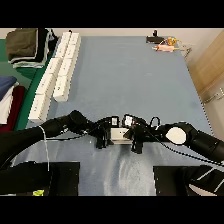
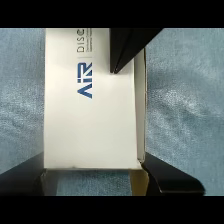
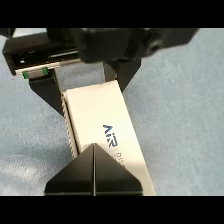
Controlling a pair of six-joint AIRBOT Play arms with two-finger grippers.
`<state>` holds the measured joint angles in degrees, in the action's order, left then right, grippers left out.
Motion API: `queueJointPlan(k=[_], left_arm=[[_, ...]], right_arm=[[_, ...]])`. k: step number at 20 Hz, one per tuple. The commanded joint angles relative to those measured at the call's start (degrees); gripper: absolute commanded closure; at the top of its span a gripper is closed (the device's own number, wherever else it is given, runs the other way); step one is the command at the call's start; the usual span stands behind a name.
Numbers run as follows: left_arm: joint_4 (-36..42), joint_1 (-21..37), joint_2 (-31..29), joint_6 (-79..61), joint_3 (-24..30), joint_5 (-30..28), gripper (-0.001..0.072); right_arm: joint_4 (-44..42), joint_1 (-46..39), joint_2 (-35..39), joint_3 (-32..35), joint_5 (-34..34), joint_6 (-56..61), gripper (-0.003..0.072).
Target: Fold the box.
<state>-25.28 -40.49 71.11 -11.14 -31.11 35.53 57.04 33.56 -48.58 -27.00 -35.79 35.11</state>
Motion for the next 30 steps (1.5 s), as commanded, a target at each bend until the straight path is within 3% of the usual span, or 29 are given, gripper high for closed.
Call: queueJointPlan(k=[1, 7, 12, 15, 18, 22, 26, 30], left_arm=[[0.0, 0.0, 0.0, 0.0, 0.0, 0.0, 0.0186], [0.0, 0.0, 0.0, 0.0, 0.0, 0.0, 0.0186], [0.0, 0.0, 0.0, 0.0, 0.0, 0.0, 0.0187], [0.0, 0.0, 0.0, 0.0, 0.0, 0.0, 0.0186], [0.0, 0.0, 0.0, 0.0, 0.0, 0.0, 0.0186], [0.0, 0.0, 0.0, 0.0, 0.0, 0.0, 0.0187], [0.0, 0.0, 0.0, 0.0, 0.0, 0.0, 0.0186], [0.0, 0.0, 0.0, 0.0, 0.0, 0.0, 0.0186]], right_arm=[[0.3, 0.0, -0.1, 1.1, -0.1, 0.0, 0.0682], [0.6, 0.0, -1.3, 1.1, 0.1, 0.0, 0.0682], [-1.9, 0.0, 3.2, 1.1, 1.0, 0.0, 0.0682], [-11.5, 0.0, 5.4, 1.8, 3.4, -2.2, 0.0682], [-29.2, 0.0, 7.3, 6.3, 10.9, -16.1, 0.0682], [-47.9, 0.1, 7.5, 12.4, 12.8, -28.8, 0.0681], [-60.2, 0.1, 7.0, 15.2, 17.4, -41.7, 0.0681], [-62.8, 0.1, 4.1, 16.0, 16.2, -42.8, 0.0681]])
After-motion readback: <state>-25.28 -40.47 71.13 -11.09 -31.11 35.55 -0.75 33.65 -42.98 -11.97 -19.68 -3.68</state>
